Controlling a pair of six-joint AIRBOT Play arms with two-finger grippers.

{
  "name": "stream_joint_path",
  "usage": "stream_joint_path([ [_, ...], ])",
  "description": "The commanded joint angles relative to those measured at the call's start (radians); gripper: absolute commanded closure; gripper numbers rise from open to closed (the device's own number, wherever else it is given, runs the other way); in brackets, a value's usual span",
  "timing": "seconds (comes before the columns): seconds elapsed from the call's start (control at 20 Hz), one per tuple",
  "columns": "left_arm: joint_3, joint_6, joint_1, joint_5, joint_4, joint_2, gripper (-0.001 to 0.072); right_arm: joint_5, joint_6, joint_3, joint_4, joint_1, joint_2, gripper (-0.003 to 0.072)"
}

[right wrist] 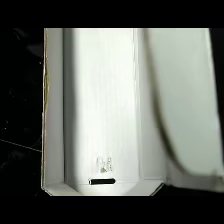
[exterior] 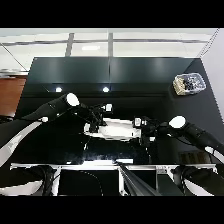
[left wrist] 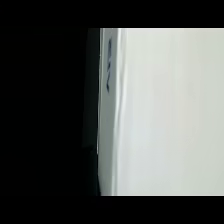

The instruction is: Fold the box and place the chain.

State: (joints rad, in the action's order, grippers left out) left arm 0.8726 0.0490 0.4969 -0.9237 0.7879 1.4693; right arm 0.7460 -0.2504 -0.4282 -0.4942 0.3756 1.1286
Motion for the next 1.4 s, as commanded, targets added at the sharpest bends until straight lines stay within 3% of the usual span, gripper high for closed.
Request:
stream_joint_path([
  [0.0,0.001,-0.001,0.0,-0.001,0.0,-0.001,0.0686,-0.018,-0.001,0.008,-0.01,0.002,0.01,0.0049],
  [0.95,0.001,-0.023,0.0,-0.004,0.0,-0.001,0.0686,-0.122,0.09,0.008,-0.081,0.075,0.017,0.0051],
  [1.0,0.001,-0.023,0.0,-0.004,-0.001,-0.001,0.0686,-0.121,0.09,0.008,-0.082,0.075,0.017,0.0213],
  [1.05,0.001,-0.032,0.0,-0.005,-0.004,-0.001,0.0686,-0.121,0.09,0.008,-0.082,0.075,0.017,0.0278],
  [1.1,0.002,-0.043,0.0,-0.007,-0.005,-0.001,0.0685,-0.121,0.089,0.008,-0.082,0.075,0.017,0.0277],
  [1.15,0.009,-0.082,-0.001,-0.032,0.002,-0.001,0.0657,-0.121,0.089,0.008,-0.082,0.075,0.017,0.0277],
  [1.25,0.04,-0.127,-0.006,-0.115,0.036,-0.001,0.0286,-0.111,0.084,0.008,-0.084,0.075,0.017,0.0277],
  [1.35,0.086,-0.292,-0.013,-0.187,0.119,-0.008,0.0269,-0.081,0.062,0.008,-0.094,0.075,0.017,0.0277],
])
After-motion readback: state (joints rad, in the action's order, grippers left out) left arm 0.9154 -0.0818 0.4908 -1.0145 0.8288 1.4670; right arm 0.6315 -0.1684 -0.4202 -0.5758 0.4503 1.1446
